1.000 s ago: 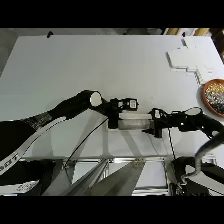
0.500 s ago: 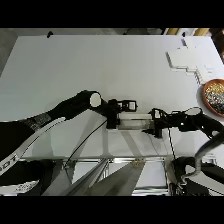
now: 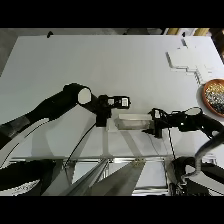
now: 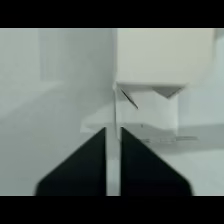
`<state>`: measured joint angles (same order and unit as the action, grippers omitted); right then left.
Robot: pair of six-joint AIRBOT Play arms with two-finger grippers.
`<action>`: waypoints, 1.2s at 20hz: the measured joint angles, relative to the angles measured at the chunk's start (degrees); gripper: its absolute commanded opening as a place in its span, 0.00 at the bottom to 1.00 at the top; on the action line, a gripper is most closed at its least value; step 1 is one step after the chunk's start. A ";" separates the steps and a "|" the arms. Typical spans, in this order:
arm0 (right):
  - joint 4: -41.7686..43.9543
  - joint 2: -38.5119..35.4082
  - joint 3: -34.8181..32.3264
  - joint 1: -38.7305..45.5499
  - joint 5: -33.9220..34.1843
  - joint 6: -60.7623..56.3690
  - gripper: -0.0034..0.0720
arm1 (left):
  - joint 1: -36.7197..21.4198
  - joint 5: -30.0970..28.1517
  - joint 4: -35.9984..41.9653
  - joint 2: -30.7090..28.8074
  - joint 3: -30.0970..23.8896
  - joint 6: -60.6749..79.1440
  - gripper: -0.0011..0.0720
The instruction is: Fold the box and place the chain.
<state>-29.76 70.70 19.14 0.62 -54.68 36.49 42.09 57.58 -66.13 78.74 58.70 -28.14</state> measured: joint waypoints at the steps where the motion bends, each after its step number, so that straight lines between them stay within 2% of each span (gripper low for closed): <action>1: 0.00 0.00 0.00 0.00 0.00 0.02 0.60 | 0.55 0.85 -0.37 -1.27 0.00 -0.85 0.02; 6: 0.00 0.00 0.00 0.00 0.00 0.00 0.60 | 7.43 2.36 -1.86 -4.83 0.00 -5.95 0.02; 11: 0.02 0.00 0.00 0.00 0.02 0.00 0.60 | 12.00 -7.63 0.22 -1.92 2.19 -8.33 0.02; 15: 0.02 0.00 -0.02 0.00 0.02 0.00 0.60 | 11.08 -17.31 0.96 2.64 6.23 -13.09 0.02; 17: 0.02 0.00 -0.02 0.00 0.02 0.00 0.60 | 9.70 -20.28 1.49 5.35 7.30 -14.82 0.02; 24: 0.09 0.00 -0.02 0.02 -0.04 -0.20 0.60 | 6.54 -21.27 6.14 14.25 8.39 -16.50 0.02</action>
<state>-29.67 70.70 19.11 0.64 -54.72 36.29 48.62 36.32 -59.99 92.99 67.09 -44.64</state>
